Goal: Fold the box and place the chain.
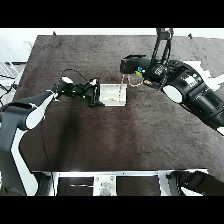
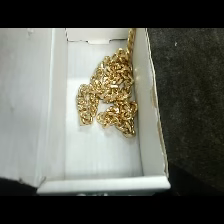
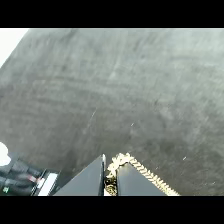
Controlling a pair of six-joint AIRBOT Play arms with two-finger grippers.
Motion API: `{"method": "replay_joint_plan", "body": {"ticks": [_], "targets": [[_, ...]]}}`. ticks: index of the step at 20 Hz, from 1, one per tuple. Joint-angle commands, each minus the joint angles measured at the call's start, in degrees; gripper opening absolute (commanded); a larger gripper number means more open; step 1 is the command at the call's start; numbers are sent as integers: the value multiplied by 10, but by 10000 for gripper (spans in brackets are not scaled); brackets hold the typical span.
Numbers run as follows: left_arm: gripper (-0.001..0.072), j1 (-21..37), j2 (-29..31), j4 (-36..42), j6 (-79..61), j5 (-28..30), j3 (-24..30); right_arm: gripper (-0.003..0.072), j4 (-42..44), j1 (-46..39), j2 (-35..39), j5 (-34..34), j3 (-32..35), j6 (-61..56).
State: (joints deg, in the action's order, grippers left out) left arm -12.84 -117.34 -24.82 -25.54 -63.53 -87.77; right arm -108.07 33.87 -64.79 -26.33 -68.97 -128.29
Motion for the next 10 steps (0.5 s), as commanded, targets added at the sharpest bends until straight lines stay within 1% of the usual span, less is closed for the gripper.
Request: {"method": "replay_joint_plan", "body": {"ticks": [1,4,5,10], "targets": [[490,0,0,0,0,0,0,10,-10,-3,-1,-15,-6,-5],[491,0,0,0,0,0,0,10,-11,10,0,-70,1,0],[490,0,0,0,0,0,0,10,-10,16,0,-78,6,-1],[491,0,0,0,0,0,0,10,-9,48,-22,-73,29,-32]]}}
